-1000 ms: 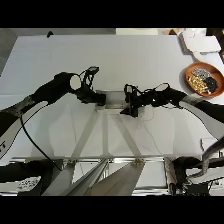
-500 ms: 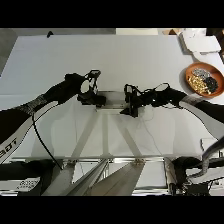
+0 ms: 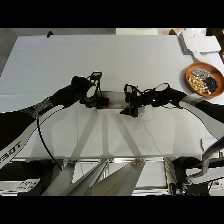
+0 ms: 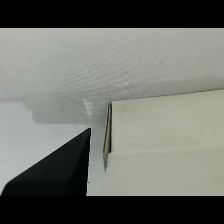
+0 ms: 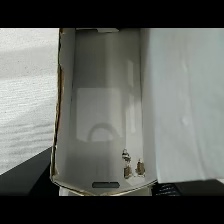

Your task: Fold the box and place the chain.

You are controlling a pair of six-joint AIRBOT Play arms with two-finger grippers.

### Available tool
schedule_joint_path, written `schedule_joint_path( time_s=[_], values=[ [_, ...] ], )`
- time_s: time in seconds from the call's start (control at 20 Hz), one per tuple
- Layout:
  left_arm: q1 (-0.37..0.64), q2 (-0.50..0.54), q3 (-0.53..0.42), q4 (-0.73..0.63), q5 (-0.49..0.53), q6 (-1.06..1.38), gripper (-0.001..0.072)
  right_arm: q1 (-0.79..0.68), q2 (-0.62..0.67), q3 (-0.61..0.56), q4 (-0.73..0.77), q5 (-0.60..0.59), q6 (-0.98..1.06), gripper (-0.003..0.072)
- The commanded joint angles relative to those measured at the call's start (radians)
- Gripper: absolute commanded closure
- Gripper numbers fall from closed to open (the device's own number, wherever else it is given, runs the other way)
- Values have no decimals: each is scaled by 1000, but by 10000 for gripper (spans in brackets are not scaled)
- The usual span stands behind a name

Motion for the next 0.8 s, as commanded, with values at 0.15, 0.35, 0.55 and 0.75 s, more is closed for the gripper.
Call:
schedule_joint_path(
  time_s=[0.15,0.35,0.55,0.75],
  values=[
    [-21,-12,1,5,-4,-108,700,0,1,0,0,0,0,281],
    [-21,-11,1,-5,-14,-108,695,0,0,0,1,0,0,281],
    [-18,18,1,-13,-50,-107,233,0,1,0,0,0,0,281],
    [28,134,1,-56,-89,22,233,0,0,0,1,0,0,281]
  ],
)
